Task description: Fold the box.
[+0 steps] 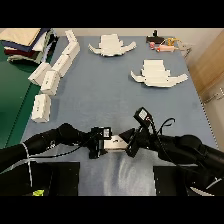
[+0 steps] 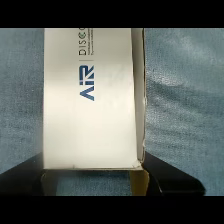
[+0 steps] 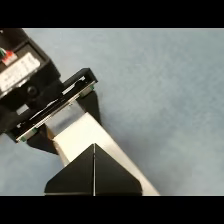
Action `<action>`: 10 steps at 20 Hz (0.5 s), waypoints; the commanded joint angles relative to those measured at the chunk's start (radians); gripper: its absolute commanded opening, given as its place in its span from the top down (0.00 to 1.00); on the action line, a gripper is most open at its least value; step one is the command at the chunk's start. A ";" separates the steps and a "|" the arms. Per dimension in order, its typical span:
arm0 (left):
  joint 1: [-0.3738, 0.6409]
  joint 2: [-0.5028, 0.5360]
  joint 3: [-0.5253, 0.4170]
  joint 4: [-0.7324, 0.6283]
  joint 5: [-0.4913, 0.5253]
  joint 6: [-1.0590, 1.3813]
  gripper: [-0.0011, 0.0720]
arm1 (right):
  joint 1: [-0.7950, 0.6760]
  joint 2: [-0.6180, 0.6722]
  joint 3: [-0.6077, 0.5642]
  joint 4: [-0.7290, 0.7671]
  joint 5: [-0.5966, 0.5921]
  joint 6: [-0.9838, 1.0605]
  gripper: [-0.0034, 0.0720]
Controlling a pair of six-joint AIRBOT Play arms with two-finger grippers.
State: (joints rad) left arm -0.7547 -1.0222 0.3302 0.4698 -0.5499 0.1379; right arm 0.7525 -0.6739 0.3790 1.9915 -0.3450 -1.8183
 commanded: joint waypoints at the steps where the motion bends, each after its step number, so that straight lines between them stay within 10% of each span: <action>1: 0.000 0.000 0.001 0.001 0.000 0.001 0.28 | -0.121 -0.085 0.168 -0.244 -0.281 0.117 0.95; 6: 0.000 0.000 0.001 0.001 0.000 0.001 0.28 | -0.321 -0.307 0.438 -0.425 -0.689 0.330 0.95; 10: 0.000 0.000 0.001 0.001 0.000 0.001 0.28 | -0.350 -0.390 0.491 -0.429 -0.736 0.346 0.95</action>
State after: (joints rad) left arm -0.7547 -1.0222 0.3302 0.4702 -0.5499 0.1383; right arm 0.4397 -0.9985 0.8127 1.6047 -0.9760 -1.5230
